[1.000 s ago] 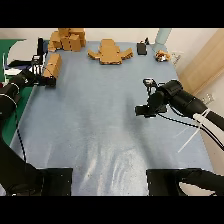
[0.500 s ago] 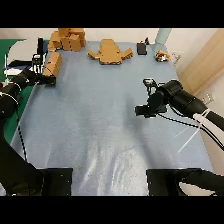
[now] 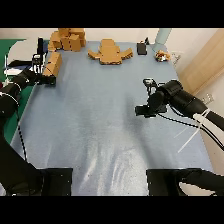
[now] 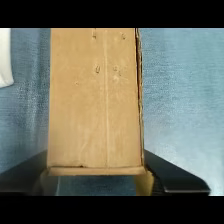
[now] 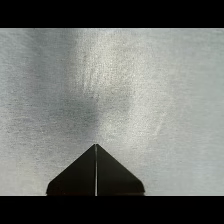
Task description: Fold the box.
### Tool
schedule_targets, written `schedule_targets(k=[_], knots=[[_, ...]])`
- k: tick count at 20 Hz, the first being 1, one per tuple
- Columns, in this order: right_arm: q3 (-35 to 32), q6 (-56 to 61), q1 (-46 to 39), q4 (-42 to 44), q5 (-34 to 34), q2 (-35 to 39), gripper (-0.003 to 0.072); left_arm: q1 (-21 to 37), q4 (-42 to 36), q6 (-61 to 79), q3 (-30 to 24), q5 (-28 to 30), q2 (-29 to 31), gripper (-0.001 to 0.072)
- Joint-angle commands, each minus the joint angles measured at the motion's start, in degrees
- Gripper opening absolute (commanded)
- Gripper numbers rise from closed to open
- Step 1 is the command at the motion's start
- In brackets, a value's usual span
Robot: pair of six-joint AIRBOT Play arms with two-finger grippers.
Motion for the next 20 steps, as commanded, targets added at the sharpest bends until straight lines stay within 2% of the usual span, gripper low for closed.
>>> schedule_targets(k=[1,5,7,16,20], knots=[[0.07,0.02,0.00,0.02,0.02,-0.04,0.0006,0.07,-0.15,-0.66,0.09,-1.36,0.00,0.0701],[0.07,0.02,0.00,0.02,0.02,-0.04,0.0006,0.15,-0.11,-0.66,0.31,-4.35,0.37,0.0701],[0.07,0.02,0.00,0.02,0.02,-0.04,0.0006,0.57,-0.09,-0.66,0.72,-8.15,1.31,0.0701],[0.07,0.02,0.00,0.02,0.02,-0.04,0.0006,3.93,1.36,-0.63,1.44,-35.91,14.86,0.0701],[0.07,0.02,0.00,0.02,0.02,-0.04,0.0007,3.96,-2.21,-0.70,1.42,-49.18,20.22,0.0701]])
